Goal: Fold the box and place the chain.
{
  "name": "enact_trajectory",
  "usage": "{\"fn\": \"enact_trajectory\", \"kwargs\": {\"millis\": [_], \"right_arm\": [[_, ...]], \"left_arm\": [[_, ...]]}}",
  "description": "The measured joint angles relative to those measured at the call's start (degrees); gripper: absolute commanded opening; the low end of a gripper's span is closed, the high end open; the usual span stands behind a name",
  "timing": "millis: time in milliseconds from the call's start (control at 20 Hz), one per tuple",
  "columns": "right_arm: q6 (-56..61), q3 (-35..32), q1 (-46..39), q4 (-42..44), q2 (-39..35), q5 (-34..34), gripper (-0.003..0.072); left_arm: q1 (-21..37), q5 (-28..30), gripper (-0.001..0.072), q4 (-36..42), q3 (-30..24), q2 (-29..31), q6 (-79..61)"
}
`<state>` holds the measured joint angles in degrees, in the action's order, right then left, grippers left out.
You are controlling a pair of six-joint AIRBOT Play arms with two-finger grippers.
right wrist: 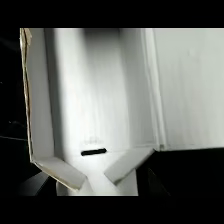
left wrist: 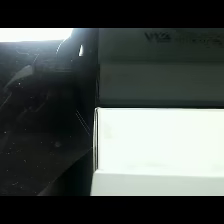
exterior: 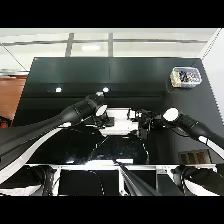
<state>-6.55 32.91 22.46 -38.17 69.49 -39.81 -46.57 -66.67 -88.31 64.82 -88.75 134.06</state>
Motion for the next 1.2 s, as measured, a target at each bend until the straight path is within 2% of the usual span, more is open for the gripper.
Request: {"fn": "enact_trajectory", "kwargs": {"millis": [150, 200, 300, 500, 900, 950, 1000, 1050, 1100, 1150, 1200], "right_arm": [[-0.76, 0.0, 0.28, -2.29, -1.22, -1.09, 0.0596], [-1.09, 0.0, 0.5, -2.36, -1.44, -1.38, 0.0447], [-1.62, 0.0, 1.16, -2.38, -1.7, -1.6, 0.0062], [-1.46, 0.0, 2.78, -1.77, -1.88, -1.66, 0.0056], [1.36, -0.31, 3.69, 7.48, -0.46, -0.07, 0.0057], [2.14, -0.39, 3.69, 7.65, -0.33, -0.02, 0.0077], [2.89, -0.44, 3.69, 7.58, -0.2, 0.0, 0.0234], [3.74, -0.48, 3.69, 7.37, -0.11, 0.02, 0.0355], [4.2, -0.5, 3.69, 7.1, -0.07, 0.11, 0.0232], [4.87, -0.52, 3.69, 6.84, -0.02, 0.15, 0.0077], [5.35, -0.55, 3.69, 6.75, 0.02, -0.04, 0.0129]], "left_arm": [[0.0, 0.02, 0.0027, 0.13, 0.0, 0.0, -0.09], [-0.04, 0.04, 0.0027, 0.13, 0.0, 0.0, -0.15], [-0.04, 0.04, 0.0027, 0.26, -0.02, 0.0, -0.17], [-0.04, 0.2, 0.0027, 0.33, -0.02, 0.0, -0.2], [-0.04, 0.39, 0.0027, 0.5, -0.02, 0.0, -0.17], [-0.04, 0.42, 0.0027, 0.5, -0.02, 0.0, -0.17], [-0.04, 0.44, 0.0027, 0.5, -0.02, 0.0, -0.15], [-0.04, 0.44, 0.0027, 0.52, -0.02, 0.0, -0.15], [-0.04, 0.37, 0.0027, 0.52, -0.02, 0.0, -0.2], [-0.04, 0.26, 0.0027, 0.52, -0.02, 0.0, -0.17], [-0.04, 0.28, 0.0027, 0.55, -0.02, 0.0, -0.17]]}}
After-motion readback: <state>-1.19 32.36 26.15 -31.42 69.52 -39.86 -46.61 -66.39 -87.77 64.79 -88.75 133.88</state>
